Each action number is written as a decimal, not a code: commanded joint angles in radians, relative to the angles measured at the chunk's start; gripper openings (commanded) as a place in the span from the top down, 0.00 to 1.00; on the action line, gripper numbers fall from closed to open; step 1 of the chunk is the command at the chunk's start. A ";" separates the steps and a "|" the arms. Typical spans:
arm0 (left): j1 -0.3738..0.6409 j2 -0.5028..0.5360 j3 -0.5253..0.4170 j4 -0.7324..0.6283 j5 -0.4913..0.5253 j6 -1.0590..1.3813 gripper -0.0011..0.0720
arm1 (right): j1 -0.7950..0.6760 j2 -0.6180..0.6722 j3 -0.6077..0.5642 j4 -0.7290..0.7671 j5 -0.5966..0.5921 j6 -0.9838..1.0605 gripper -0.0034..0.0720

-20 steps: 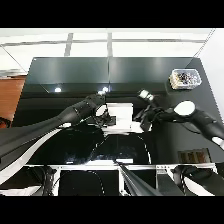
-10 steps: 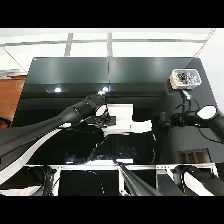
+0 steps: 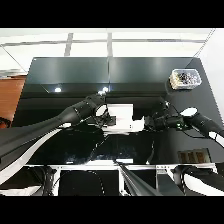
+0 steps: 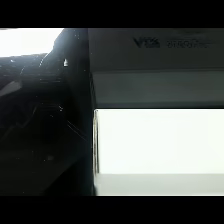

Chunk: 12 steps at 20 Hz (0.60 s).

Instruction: Fold the box and place the chain.

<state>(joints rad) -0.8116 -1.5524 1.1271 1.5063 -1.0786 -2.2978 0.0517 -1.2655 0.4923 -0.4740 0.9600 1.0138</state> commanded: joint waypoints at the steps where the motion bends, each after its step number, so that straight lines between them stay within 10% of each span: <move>1: 0.001 0.000 0.000 0.000 0.000 0.001 0.94 | 0.013 -0.013 0.030 0.043 0.096 -0.101 0.93; 2: 0.001 0.000 0.000 0.000 0.000 0.001 0.94 | 0.013 -0.013 0.052 0.043 0.124 -0.105 0.91; 4: 0.001 0.000 0.000 0.000 0.000 0.001 0.94 | 0.013 -0.013 0.097 0.043 0.161 -0.102 0.12; 5: 0.001 0.000 0.000 0.000 0.000 0.001 0.94 | 0.013 -0.013 0.119 0.043 0.175 -0.101 0.04; 10: 0.001 0.000 0.000 0.000 0.000 0.001 0.94 | 0.033 -0.013 0.163 0.054 0.207 -0.090 0.07; 12: 0.001 0.000 0.000 0.000 0.001 0.001 0.94 | 0.055 -0.013 0.169 0.054 0.202 -0.086 0.22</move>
<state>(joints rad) -0.8116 -1.5524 1.1267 1.5063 -1.0771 -2.2963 0.0860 -1.2778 0.6449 -0.4236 1.1507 0.9215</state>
